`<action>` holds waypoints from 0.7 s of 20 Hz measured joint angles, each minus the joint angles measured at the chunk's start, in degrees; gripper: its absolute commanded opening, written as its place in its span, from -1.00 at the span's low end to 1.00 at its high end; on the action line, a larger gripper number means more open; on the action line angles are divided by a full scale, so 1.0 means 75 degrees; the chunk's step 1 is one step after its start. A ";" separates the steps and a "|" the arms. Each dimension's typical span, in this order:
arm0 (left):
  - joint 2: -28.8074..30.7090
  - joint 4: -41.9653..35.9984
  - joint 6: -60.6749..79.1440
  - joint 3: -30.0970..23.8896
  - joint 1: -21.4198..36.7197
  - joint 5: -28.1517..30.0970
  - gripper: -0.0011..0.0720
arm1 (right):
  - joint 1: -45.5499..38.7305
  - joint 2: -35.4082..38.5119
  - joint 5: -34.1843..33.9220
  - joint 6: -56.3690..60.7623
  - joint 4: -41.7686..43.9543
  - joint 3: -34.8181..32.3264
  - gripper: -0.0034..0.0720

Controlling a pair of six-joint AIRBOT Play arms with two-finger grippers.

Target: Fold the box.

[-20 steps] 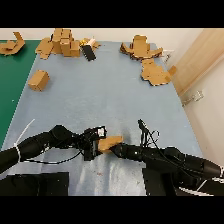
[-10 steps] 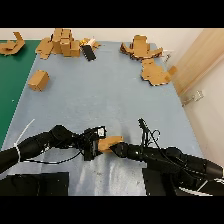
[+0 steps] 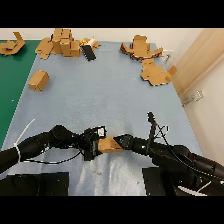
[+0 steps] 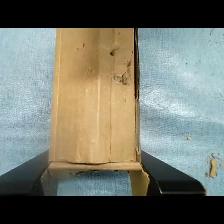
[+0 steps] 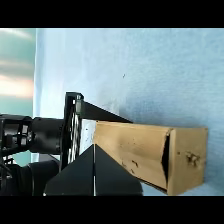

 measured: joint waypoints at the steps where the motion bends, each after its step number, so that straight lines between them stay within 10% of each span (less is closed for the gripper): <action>1: 0.0000 0.0000 0.0003 0.0000 -0.0003 0.0000 0.23 | -0.0026 0.0012 -0.0003 0.0003 -0.0012 0.0000 -0.91; 14: -0.0003 -0.0125 0.0003 0.0055 -0.0003 0.0213 0.23 | -0.0093 0.0029 0.0055 0.0425 -0.0052 0.0000 -0.91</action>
